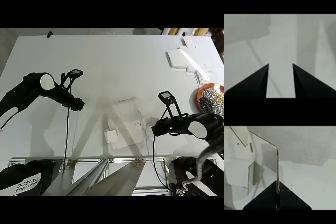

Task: Fold the box and place the chain.

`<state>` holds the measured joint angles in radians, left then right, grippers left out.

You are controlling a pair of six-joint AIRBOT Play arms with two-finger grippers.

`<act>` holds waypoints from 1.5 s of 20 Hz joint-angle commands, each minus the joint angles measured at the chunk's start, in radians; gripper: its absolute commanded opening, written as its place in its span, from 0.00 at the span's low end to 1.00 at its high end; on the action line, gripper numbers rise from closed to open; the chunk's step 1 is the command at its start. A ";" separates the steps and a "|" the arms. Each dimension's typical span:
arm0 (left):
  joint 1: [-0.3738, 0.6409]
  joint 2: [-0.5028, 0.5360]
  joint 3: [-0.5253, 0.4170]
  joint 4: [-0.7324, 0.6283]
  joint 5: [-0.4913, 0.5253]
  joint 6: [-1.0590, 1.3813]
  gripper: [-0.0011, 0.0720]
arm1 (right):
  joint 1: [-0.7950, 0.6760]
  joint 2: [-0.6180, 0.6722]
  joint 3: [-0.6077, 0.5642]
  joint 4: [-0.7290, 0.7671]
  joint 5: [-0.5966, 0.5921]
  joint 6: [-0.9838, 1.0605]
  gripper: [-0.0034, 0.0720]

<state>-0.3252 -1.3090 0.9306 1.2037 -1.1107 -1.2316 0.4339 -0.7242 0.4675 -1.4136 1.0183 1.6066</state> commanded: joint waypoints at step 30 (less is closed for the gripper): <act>0.155 -0.165 -0.005 -0.708 -0.447 0.791 0.58 | 0.022 0.001 -0.002 0.004 -0.013 0.019 0.06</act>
<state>-0.1806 -1.4849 0.9287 0.4717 -1.4975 -0.4377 0.4549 -0.7238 0.4664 -1.4097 1.0054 1.6260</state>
